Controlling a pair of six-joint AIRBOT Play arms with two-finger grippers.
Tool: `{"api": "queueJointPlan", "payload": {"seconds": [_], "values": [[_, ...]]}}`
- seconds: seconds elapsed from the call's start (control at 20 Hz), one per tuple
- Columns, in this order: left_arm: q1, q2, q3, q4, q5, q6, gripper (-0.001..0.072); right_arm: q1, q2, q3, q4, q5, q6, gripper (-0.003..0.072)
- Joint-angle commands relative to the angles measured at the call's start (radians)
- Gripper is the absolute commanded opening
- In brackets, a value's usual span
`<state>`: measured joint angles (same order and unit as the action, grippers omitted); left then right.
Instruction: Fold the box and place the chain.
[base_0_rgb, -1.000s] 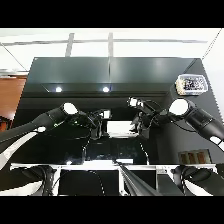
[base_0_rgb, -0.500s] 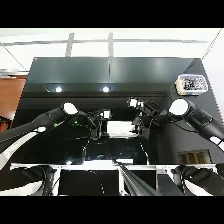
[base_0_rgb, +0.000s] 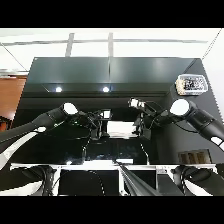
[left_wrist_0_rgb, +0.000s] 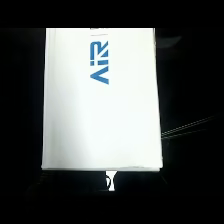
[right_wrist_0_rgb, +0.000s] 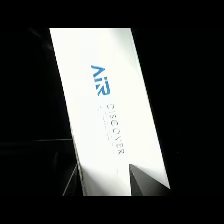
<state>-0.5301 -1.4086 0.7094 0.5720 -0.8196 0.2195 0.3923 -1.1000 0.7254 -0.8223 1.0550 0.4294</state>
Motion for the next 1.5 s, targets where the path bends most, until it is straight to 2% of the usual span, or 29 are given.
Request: {"api": "queueJointPlan", "payload": {"seconds": [0.0, 0.1, 0.15, 0.2, 0.3, 0.4, 0.45, 0.55, 0.75, 1.0, 1.15, 1.3, 1.45], "values": [[0.0, 0.0, 0.0, 0.0, 0.001, 0.0, 0.0404, -0.057, 0.054, 0.057, 0.006, 0.106, 0.143, 0.038], [0.0, 0.0, 0.0, 0.0, 0.002, 0.0, 0.0404, -0.13, 0.098, 0.061, 0.01, 0.172, 0.28, 0.0378], [0.0, 0.0, 0.0, 0.0, 0.001, 0.0, 0.0404, -0.167, 0.1, 0.054, 0.018, 0.223, 0.363, 0.0226], [0.0, 0.0, 0.0, 0.0, 0.001, 0.0, 0.0404, -0.197, 0.099, 0.024, 0.058, 0.246, 0.41, 0.0009], [0.0, 0.0, 0.0, 0.0, 0.002, 0.0, 0.0404, -0.217, 0.098, -0.08, 0.239, 0.212, 0.415, 0.0015], [0.0, 0.0, 0.0, 0.0, 0.001, 0.0, 0.0404, -0.215, 0.092, -0.187, 0.482, 0.129, 0.416, 0.0016], [0.0, 0.0, 0.0, 0.0, 0.001, 0.0, 0.0404, -0.215, 0.09, -0.223, 0.548, 0.068, 0.429, 0.0016], [0.0, 0.0, 0.0, 0.0, 0.001, 0.0, 0.0404, -0.203, 0.088, -0.263, 0.55, -0.048, 0.501, 0.0016], [0.0, 0.0, 0.0, 0.0, 0.001, 0.0, 0.0404, -0.143, 0.041, -0.272, 0.518, -0.09, 0.546, 0.0016], [0.0, 0.0, 0.0, 0.0, 0.001, 0.0, 0.0404, -0.065, -0.012, -0.272, 0.488, -0.203, 0.565, 0.0015], [0.0, 0.0, 0.0, 0.0, 0.001, 0.0, 0.0404, -0.066, -0.018, -0.272, 0.409, -0.21, 0.598, 0.0016], [0.0, 0.0, 0.0, 0.0, 0.001, 0.0, 0.0404, -0.067, -0.017, -0.268, 0.402, -0.199, 0.584, 0.0015], [0.0, 0.0, 0.0, 0.0, 0.0, 0.0, 0.0404, -0.069, -0.004, -0.208, 0.397, -0.126, 0.545, 0.0016]]}}
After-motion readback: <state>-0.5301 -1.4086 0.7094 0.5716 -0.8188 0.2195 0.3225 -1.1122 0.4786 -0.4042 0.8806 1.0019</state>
